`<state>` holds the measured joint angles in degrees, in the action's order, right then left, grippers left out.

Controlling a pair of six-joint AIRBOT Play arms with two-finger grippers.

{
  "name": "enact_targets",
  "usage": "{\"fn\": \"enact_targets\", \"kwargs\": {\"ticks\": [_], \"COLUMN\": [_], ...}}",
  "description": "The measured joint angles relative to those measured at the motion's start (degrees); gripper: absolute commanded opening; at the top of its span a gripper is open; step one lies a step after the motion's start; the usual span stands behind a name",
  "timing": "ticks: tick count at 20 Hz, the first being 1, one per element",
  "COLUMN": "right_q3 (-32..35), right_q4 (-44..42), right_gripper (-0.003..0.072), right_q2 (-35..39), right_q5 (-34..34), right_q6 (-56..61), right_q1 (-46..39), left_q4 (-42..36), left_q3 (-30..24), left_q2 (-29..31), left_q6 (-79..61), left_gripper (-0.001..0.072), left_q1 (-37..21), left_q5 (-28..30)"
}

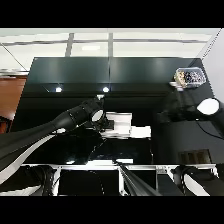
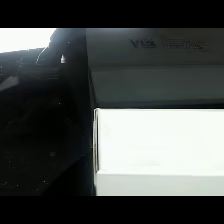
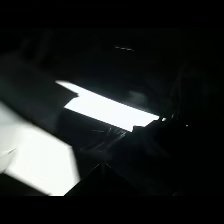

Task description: Fold the box and place the chain.

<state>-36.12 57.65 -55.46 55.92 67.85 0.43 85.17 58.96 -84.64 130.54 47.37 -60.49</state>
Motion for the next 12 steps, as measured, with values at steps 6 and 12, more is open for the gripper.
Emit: {"fn": "enact_targets", "kwargs": {"ticks": [6,12], "right_q3": [9.68,11.3], "right_q4": [-4.02,-17.49], "right_gripper": [0.0012,0.0013], "right_q2": [-1.27,-9.38], "right_q5": [-1.4,-0.44], "right_q6": [14.45,4.66], "right_q1": [-7.96,2.36], "left_q4": [-0.02,-0.09], "left_q3": [0.0,0.0], "left_q2": [0.0,0.0], "left_q6": [-0.04,-0.04], "left_gripper": [0.0028,0.0028], "left_q1": [0.0,0.0], "left_q5": [-0.09,-0.15]}}
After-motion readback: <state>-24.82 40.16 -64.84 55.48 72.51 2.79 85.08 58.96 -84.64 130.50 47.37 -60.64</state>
